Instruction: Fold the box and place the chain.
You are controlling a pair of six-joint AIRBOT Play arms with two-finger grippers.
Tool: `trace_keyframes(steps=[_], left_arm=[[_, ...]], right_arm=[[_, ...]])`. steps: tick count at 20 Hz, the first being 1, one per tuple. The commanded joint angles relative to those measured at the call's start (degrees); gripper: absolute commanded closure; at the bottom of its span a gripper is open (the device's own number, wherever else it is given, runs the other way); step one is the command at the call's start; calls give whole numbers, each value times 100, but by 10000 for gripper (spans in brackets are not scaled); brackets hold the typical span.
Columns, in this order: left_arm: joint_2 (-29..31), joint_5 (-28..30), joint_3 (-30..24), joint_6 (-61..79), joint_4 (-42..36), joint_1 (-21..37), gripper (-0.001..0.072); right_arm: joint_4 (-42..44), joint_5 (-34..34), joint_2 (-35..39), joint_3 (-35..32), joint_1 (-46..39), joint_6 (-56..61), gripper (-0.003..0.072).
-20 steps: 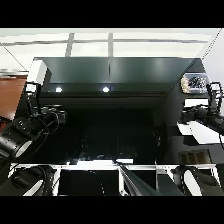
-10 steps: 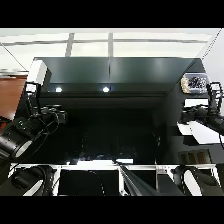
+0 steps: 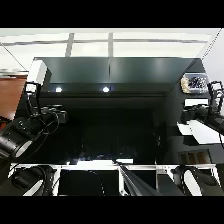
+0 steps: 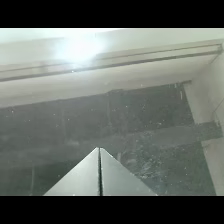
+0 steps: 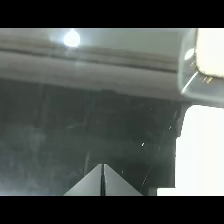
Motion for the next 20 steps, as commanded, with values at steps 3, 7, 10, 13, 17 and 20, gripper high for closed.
trace_keyframes(steps=[3, 7, 10, 13, 17, 20], left_arm=[[-46, 597, -83, -4, -26, 2, 682], [-337, 929, -149, -24, -31, -22, 387], [-597, 1241, -149, -17, -7, -44, -7], [-636, 1272, -146, -20, 17, -42, -5], [-640, 1261, -149, -17, 17, -42, -1], [-640, 1259, -149, -17, 15, -44, 0]], right_arm=[[1213, -118, 0, -4, 7, 7, 671], [2041, -437, -39, -4, 7, 4, 209], [1996, -459, -245, -4, 7, 11, -29], [1034, -1051, -546, 269, -142, 1248, -23], [-1257, -566, -1770, 1770, -1047, 2297, -23], [-2000, 190, -2839, 3051, -2057, 3156, -23]])
